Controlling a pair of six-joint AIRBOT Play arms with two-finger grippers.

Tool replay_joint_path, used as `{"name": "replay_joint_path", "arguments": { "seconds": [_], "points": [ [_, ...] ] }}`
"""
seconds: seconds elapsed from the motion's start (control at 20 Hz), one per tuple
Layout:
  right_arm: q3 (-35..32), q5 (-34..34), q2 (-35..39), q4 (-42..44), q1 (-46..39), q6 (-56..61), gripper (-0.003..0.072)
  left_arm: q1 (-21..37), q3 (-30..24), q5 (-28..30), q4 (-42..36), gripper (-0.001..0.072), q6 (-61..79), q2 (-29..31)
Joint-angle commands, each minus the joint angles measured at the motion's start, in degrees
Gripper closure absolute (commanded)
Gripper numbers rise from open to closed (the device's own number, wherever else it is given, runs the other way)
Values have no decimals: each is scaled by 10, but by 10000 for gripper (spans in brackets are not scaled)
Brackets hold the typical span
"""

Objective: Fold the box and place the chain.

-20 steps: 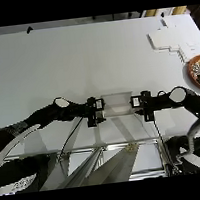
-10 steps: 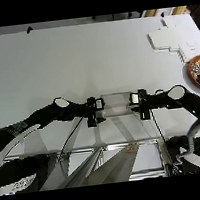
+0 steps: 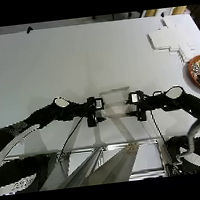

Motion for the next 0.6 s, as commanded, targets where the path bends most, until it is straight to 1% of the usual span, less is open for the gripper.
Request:
{"name": "replay_joint_path", "arguments": {
  "seconds": [0.0, 0.05, 0.1, 0.15, 0.25, 0.3, 0.35, 0.45, 0.55],
  "points": [
    [-10, -10, 0, -8, 0, 11, 148, 0, 0, -1, 0, 435, 0, 0],
    [-10, -11, 10, -15, 0, 35, 155, 0, 0, -1, 0, 435, 0, 0],
    [-10, -11, 27, -27, 0, 66, 189, 0, 0, -1, 0, 435, 0, 0],
    [-10, -10, 46, -44, 0, 101, 280, 0, 0, -1, 0, 435, 0, 0],
    [-10, -7, 97, -101, 0, 193, 524, 0, 0, -1, 0, 435, 0, 0],
    [-10, -2, 124, -136, 0, 244, 618, 0, 0, -1, 0, 435, 0, 0],
    [-10, 3, 149, -166, 0, 299, 669, 0, 0, -1, 0, 435, 0, 0],
    [-8, 1, 196, -202, -22, 416, 668, 0, 0, -1, 0, 435, 0, 0],
    [9, 4, 225, -204, -75, 500, 668, 0, 0, -1, 0, 435, 0, 0]
  ]
}}
